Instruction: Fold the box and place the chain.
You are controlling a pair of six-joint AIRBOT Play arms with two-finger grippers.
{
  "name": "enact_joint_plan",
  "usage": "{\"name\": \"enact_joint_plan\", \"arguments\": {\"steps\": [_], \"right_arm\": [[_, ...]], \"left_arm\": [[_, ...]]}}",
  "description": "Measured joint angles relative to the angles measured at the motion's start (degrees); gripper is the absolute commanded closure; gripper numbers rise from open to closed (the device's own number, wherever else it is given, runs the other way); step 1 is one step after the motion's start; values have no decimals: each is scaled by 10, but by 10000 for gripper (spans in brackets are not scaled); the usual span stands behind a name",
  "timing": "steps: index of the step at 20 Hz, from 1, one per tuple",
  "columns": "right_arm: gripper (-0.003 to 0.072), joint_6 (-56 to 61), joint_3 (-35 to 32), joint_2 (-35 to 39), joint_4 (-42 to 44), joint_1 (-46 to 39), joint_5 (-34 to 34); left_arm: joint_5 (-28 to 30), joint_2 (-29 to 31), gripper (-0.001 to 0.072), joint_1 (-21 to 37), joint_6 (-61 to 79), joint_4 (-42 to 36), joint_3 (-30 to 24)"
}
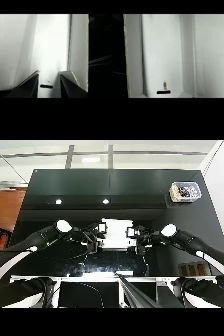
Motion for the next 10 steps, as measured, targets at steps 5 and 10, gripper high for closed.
{"name": "enact_joint_plan", "arguments": {"steps": [5, 10], "right_arm": [[218, 0, 0, 0, 0, 0, 0], [218, 0, 0, 0, 1, 0, -1]], "left_arm": [[-3, 0, 583, 0, 0, 0, 1], [-6, 35, 683, 22, -58, 40, 7]]}}
